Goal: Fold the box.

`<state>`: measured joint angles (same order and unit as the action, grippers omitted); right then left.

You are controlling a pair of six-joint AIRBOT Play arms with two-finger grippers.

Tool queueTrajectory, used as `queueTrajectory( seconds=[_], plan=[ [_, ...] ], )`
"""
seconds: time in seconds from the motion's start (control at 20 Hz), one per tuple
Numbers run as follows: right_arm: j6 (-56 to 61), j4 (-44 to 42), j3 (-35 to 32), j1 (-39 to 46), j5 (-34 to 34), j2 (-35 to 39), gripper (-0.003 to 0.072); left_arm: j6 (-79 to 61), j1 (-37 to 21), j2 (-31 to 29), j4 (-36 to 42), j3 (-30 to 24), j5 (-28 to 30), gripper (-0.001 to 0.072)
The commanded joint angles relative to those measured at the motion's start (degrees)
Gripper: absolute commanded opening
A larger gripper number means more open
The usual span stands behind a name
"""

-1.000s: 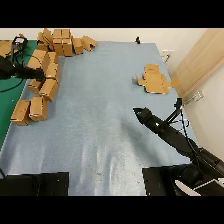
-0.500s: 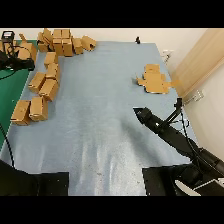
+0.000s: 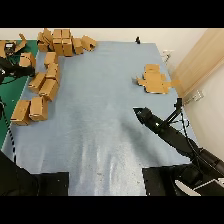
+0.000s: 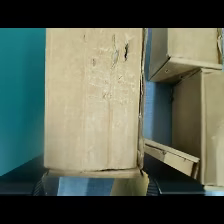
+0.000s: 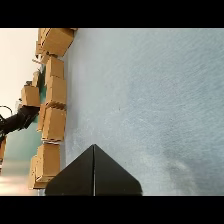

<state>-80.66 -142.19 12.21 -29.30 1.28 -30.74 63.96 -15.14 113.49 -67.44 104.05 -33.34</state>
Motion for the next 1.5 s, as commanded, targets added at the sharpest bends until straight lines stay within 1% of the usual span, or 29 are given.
queueTrajectory(
  seconds=[0.0, 0.6, 0.65, 0.7, 1.0, 1.15, 1.25, 1.3, 1.35, 1.45],
  plan=[
    [0.0, -0.02, 0.02, 0.04, 0.0, -0.04, 0.0003, -0.26, 0.57, 1.49, -0.02, 0.2, 1.62, 0.0525],
    [0.0, 0.42, 0.02, 0.04, -0.04, -0.02, 0.0003, -2.05, 2.58, 1.51, 0.13, 0.2, 1.11, 0.0536],
    [0.0, 0.42, 0.02, 0.04, -0.04, -0.02, 0.0003, -2.14, 2.58, 1.51, 0.13, 0.2, 0.96, 0.055],
    [0.0, 0.42, 0.02, 0.04, -0.04, -0.02, 0.0003, -2.99, 2.58, 1.53, 0.15, 0.2, 0.68, 0.0705],
    [0.02, 0.39, 0.02, 0.04, -0.02, -0.02, 0.0003, -3.1, 2.56, 1.46, 0.13, 0.92, -0.42, 0.0704],
    [0.02, 0.39, 0.02, 0.04, -0.04, -0.02, 0.0003, -3.13, 2.34, 1.27, -0.07, 4.04, -3.43, 0.0704],
    [0.02, 0.42, 0.02, 0.04, -0.59, -0.02, 0.0004, -3.1, 1.81, 0.81, -1.68, 6.86, -6.54, 0.0704],
    [0.0, 0.42, 0.02, 0.04, -1.05, -0.02, 0.0017, -3.08, 1.42, 0.63, -2.78, 8.37, -8.41, 0.0704],
    [0.0, 0.66, 0.02, 0.04, -1.68, -0.04, 0.0107, -3.06, 0.96, 0.52, -3.5, 10.05, -10.69, 0.0704],
    [0.0, 1.88, 0.02, 0.04, -2.43, -0.02, 0.0169, -2.99, -0.07, 0.11, -3.72, 12.48, -13.97, 0.0704]
  ],
)
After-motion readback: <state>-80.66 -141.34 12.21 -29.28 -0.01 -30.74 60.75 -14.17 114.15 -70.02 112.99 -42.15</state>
